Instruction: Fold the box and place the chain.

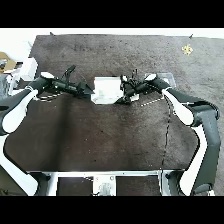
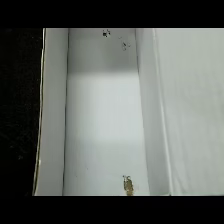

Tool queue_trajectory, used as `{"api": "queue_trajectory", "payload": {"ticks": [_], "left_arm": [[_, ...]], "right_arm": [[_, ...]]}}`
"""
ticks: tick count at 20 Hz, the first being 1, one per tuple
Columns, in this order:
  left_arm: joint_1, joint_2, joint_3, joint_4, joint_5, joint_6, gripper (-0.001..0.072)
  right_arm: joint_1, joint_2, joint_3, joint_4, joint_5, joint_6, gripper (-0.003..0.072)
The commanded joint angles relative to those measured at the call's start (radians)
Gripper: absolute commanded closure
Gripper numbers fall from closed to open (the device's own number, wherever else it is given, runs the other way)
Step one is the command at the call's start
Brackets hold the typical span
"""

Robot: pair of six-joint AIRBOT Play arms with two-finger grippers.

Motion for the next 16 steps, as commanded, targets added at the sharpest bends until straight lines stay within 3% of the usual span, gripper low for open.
{"api": "queue_trajectory", "payload": {"ticks": [1, 9, 16], "left_arm": [[-0.053, 0.001, 0.074, 0.154, 0.008, -0.156, 0.0415], [-0.154, 0.000, 0.195, 0.417, 0.028, -0.368, 0.0414], [-0.229, 0.000, 0.200, 0.582, 0.106, -0.563, 0.0414]], "right_arm": [[0.001, 0.000, 0.001, 0.000, 0.000, 0.000, 0.0239], [0.001, 0.000, 0.001, 0.000, 0.000, 0.000, 0.0239], [0.001, 0.000, 0.001, 0.000, 0.000, 0.000, 0.0239]]}}
